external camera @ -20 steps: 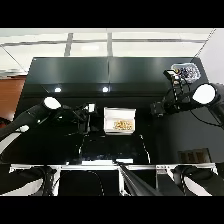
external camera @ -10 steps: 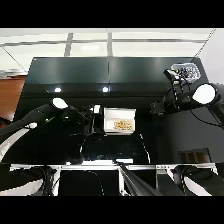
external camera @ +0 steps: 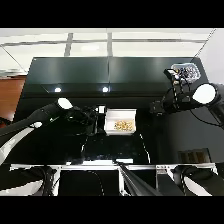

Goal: Fold the box and place the chain.

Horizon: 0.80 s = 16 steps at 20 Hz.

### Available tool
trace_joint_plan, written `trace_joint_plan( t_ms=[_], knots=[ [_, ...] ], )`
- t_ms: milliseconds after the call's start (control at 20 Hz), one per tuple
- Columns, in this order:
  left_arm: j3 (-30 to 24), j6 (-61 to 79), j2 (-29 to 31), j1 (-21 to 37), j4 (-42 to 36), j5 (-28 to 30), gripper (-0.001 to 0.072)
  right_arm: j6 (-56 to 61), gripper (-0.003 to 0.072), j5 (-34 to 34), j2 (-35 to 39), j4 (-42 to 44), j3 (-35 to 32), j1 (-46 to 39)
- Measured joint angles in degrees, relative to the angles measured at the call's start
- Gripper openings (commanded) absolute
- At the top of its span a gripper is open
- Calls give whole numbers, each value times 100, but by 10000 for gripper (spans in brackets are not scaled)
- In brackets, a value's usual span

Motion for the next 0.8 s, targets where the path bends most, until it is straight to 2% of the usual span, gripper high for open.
trace_joint_plan(
  t_ms=[50, 100, 200, 300, 350, 400, 650, 800],
  knots=[
    [9, -7, -7, -26, -2, 26, 696, 0, 268, 0, 0, 2, 0, -2],
    [17, -26, -13, -52, 9, 74, 647, 0, 268, -2, 0, 4, 0, 0],
    [31, -42, -17, -98, 9, 122, 476, 0, 269, -11, 0, 7, 0, -2],
    [35, -44, -24, -122, 15, 146, 462, 0, 272, -57, 0, 4, 0, 0],
    [35, -44, -24, -133, 17, 153, 462, -2, 368, -120, 0, 4, 0, 0],
    [35, -46, -24, -140, 22, 162, 462, 0, 684, -225, 0, 4, 0, 0],
    [37, -59, -24, -151, 33, 181, 462, -299, 687, -1010, -269, 398, 0, 2],
    [37, -70, -24, -151, 39, 221, 462, -1300, 685, -1344, -675, 1141, 0, 66]
  ],
)
